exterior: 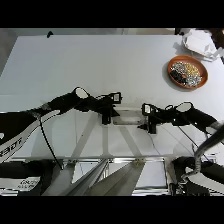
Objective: Fold the box and place the chain.
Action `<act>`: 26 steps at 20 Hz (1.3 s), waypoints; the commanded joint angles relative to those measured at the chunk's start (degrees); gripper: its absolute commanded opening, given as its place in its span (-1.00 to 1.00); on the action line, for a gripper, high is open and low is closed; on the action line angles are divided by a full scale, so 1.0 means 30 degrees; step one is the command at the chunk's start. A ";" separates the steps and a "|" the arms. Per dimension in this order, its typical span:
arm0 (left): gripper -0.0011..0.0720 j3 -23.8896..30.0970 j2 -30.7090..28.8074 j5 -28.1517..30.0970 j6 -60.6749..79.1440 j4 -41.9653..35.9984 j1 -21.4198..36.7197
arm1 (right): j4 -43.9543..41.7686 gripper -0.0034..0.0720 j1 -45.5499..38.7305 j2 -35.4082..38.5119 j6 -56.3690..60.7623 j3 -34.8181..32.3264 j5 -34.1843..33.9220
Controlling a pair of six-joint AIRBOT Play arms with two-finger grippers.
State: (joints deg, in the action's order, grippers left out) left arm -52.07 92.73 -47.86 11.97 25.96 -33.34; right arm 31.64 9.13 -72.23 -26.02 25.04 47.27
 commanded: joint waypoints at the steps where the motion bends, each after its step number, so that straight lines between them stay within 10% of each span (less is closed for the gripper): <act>1: -0.94 -0.0007 -0.0007 0.0015 0.0000 0.0000 0.0007 | 0.0007 0.04 0.0015 -0.0015 0.0007 0.0000 0.0029; 24: -0.94 -0.0007 -0.0007 -0.0277 -0.0015 0.0000 0.0015 | 0.0007 0.04 0.0015 -0.0015 0.0007 0.0000 0.0022; 26: -0.60 -0.0007 -0.0051 -0.0750 -0.0015 0.0000 0.0036 | 0.0007 0.04 0.0015 -0.0015 0.0007 0.0000 0.0022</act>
State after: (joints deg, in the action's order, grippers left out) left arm -51.96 92.82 -48.31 11.94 27.03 -33.34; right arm 31.66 9.17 -72.25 -26.09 25.04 47.22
